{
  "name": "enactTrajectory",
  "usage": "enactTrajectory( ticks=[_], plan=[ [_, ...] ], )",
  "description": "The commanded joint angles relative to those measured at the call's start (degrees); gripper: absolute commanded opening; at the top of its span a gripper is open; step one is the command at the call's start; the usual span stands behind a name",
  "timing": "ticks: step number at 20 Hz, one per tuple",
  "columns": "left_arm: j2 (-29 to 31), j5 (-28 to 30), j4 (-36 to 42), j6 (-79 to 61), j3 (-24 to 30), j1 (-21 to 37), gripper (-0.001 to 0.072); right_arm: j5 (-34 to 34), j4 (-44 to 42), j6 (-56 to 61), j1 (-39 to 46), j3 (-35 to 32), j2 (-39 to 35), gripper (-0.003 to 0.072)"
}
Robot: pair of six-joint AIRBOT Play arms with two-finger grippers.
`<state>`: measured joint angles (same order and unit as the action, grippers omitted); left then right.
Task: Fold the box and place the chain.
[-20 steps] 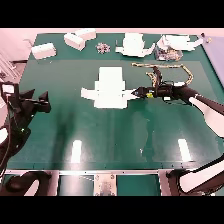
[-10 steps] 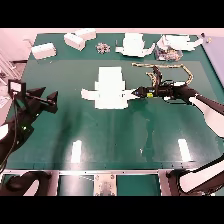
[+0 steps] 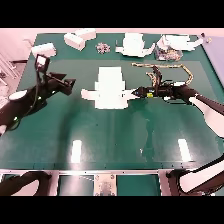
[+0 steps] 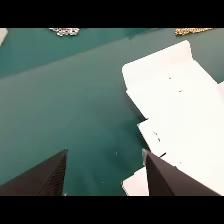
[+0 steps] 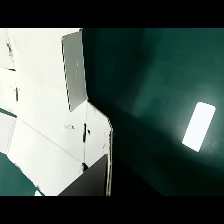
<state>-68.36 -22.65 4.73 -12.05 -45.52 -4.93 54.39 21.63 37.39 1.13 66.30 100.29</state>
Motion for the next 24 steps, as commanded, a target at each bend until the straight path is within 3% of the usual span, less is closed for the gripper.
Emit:
enactTrajectory(
  ticks=[1,2,3,7,12,14,19,24],
  plan=[
    [-6.05,-5.14,0.04,3.61,-4.66,0.02,0.0536,-0.07,0.02,-0.17,0.04,0.07,-0.02,0.0001],
    [-6.19,-5.95,0.22,3.82,-4.98,0.02,0.0449,-0.2,0.0,-0.17,0.04,0.07,-0.02,0.0001],
    [-6.34,-5.79,0.07,5.55,-5.25,0.02,0.0418,-0.13,0.0,-0.11,0.04,0.07,-0.02,0.0001],
    [-11.91,-6.93,-7.89,13.55,-11.19,0.04,0.0418,-0.09,-0.09,-0.11,0.04,0.39,0.0,0.0002],
    [-27.47,-22.14,-29.83,32.72,-28.72,0.04,0.0418,0.02,-0.22,-0.09,0.02,0.42,0.0,0.0002],
    [-32.98,-27.74,-34.34,37.13,-36.15,0.04,0.0418,0.02,-0.22,-0.07,-0.02,0.42,0.0,0.0002],
    [-43.47,-35.47,-38.23,45.83,-51.76,2.38,0.0418,0.02,-0.2,-0.09,-0.04,0.42,0.0,0.0002],
    [-48.74,-43.21,-37.07,47.32,-59.52,3.13,0.0418,0.04,-0.2,-0.09,-0.09,0.42,0.0,0.0003]
  ],
)
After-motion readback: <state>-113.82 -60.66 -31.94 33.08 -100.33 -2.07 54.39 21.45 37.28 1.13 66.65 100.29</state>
